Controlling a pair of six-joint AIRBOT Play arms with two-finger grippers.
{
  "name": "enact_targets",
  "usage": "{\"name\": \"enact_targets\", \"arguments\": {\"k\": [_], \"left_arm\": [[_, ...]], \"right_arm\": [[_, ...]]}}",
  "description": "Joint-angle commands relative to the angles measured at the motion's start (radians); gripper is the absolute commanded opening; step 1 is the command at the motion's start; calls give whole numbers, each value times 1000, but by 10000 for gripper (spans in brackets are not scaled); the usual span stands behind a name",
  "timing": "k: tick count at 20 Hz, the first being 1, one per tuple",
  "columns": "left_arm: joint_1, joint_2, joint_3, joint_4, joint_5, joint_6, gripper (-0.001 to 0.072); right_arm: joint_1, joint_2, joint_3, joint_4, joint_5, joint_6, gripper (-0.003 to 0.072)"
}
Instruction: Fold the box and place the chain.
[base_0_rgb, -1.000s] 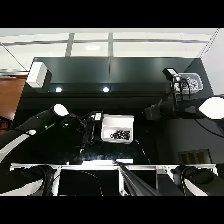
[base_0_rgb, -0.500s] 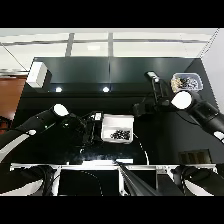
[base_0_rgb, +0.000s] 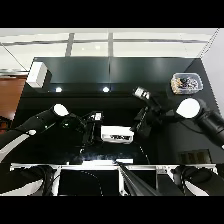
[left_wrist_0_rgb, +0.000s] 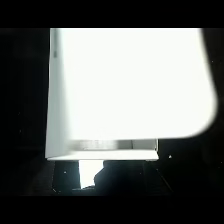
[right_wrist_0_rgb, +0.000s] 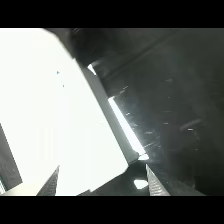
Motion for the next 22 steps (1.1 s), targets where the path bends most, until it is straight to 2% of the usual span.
{"name": "enact_targets", "arguments": {"k": [1, 2, 4, 7, 11, 21, 22], "left_arm": [[0, -1, 0, 0, 0, 0, 370], [0, -1, 0, 0, 0, 0, 371], [0, -1, 0, 0, -1, 0, 371], [0, -1, 0, 0, 0, 0, 371], [0, -1, 0, 0, 0, 0, 371], [0, -1, 0, 0, -1, 0, 372], [0, -1, 0, 0, -1, 0, 372]], "right_arm": [[83, 21, -87, 39, -175, -167, 638], [109, 21, -100, 38, -223, -198, 638], [135, 19, -105, 38, -235, -263, 639], [143, 19, -105, 38, -156, -352, 638], [148, 19, -104, 45, -77, -354, 638], [147, -12, -103, 51, -170, -290, 636], [147, -12, -103, 52, -170, -288, 503]]}}
